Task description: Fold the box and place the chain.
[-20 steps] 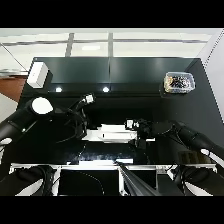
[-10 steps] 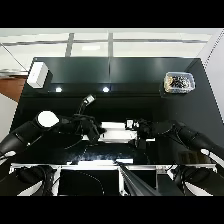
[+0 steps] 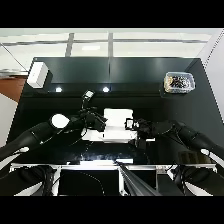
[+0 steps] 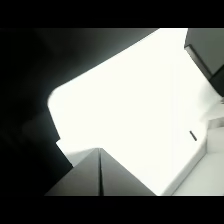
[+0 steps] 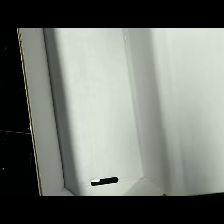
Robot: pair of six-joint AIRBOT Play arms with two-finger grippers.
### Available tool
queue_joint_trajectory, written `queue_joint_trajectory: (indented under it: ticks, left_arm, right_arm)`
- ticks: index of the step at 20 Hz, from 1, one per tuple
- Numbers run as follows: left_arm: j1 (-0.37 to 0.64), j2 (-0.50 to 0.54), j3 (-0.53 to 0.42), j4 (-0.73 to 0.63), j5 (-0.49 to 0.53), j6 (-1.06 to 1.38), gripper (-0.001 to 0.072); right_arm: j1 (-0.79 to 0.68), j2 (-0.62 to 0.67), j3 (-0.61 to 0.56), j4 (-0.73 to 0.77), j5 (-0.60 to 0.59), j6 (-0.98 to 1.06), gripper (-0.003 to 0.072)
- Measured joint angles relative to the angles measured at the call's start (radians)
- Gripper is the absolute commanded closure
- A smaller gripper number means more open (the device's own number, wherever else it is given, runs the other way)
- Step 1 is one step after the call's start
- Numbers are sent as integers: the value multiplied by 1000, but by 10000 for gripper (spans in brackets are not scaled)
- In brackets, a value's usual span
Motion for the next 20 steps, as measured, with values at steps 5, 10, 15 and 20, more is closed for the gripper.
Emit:
queue_joint_trajectory:
  ticks: [5, 10, 15, 20]
  left_arm:
    - [-11, -45, 0, 8, -15, 5, 683]
    - [56, 23, 0, 91, -71, 14, 387]
    - [207, 150, 1, 195, -166, 13, 1]
    - [309, 208, -6, 348, -417, 69, 1]
  right_arm:
    - [0, 0, 0, 0, 0, 0, 145]
    - [0, 0, 0, 0, -1, 0, 145]
    - [0, 0, 0, 0, 0, 0, 145]
    - [0, 0, 0, 0, 0, 0, 145]
